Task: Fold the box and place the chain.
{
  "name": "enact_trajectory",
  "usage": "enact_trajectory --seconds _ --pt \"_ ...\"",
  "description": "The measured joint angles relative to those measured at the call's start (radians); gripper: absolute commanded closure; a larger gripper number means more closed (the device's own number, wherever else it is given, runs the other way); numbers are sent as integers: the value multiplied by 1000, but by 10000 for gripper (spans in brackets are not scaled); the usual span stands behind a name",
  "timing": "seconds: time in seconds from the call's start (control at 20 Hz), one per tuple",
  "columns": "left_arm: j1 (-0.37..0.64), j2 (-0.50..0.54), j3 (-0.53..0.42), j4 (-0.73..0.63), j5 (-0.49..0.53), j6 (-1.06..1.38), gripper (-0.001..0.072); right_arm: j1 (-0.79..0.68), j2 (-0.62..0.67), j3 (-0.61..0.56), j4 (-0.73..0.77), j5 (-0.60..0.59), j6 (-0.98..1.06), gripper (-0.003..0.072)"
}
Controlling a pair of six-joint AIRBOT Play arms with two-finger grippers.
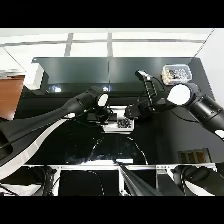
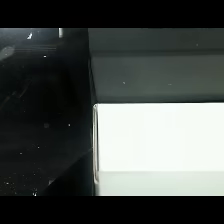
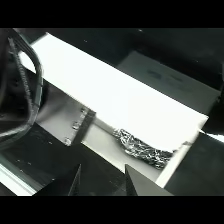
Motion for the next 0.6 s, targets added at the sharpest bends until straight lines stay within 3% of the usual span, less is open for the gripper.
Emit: enact_trajectory --seconds 0.3,0.35,0.45,0.5,0.6 --pt "1 -1 0 -1 1 0 679 -159 83 10 -212 163 3 351" --pt "1 -1 2 -2 0 1 637 -182 96 10 -233 180 2 351" --pt "-1 -2 20 -2 -23 1 227 -211 113 10 -257 202 -4 351" --pt "-3 2 37 3 -37 -1 191 -220 119 10 -266 208 -7 350" --pt "-16 24 73 34 -70 5 191 -231 125 10 -273 212 -12 350"
